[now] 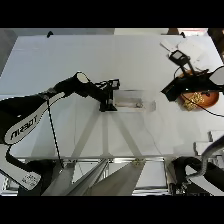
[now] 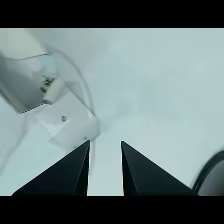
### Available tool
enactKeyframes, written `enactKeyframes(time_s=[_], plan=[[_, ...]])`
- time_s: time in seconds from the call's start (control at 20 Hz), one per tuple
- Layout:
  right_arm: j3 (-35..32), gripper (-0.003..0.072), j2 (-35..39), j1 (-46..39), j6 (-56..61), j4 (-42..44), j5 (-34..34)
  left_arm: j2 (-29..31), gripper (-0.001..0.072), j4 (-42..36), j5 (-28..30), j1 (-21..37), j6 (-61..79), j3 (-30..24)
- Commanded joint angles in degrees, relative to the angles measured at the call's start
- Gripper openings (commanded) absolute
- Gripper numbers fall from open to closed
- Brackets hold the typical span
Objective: Fold the box and place the chain.
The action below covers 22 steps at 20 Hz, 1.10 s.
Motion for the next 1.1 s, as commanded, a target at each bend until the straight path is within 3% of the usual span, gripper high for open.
enactKeyframes(time_s=[0.0,0.15,0.25,0.65,0.85,0.95,1.05], plan=[[0.0,0.0199,-1.1,3.5,-15.6,0.9,1.5,0.0,0.0335,0.0,0.0,0.0,0.0,0.0],[0.0,0.0207,-4.0,3.5,-25.1,0.9,1.8,0.0,0.0335,0.0,0.0,0.0,0.0,0.0],[0.0,0.0303,-7.1,3.5,-28.1,0.9,1.8,0.0,0.0335,0.0,0.0,0.0,0.0,0.0],[0.0,0.0273,-17.0,5.8,-41.5,2.6,1.4,0.0,0.0335,0.0,0.0,0.0,0.0,0.0],[-0.1,0.0272,-18.4,7.5,-42.5,6.3,-3.0,0.0,0.0335,0.0,0.0,0.0,0.0,0.0],[-0.1,0.0219,-18.4,7.6,-42.5,8.5,-3.1,0.0,0.0335,0.0,0.0,0.0,0.0,0.0],[-0.1,0.0218,-18.4,7.6,-42.5,8.8,-2.8,0.0,0.0335,0.0,0.0,0.0,0.0,0.0]])
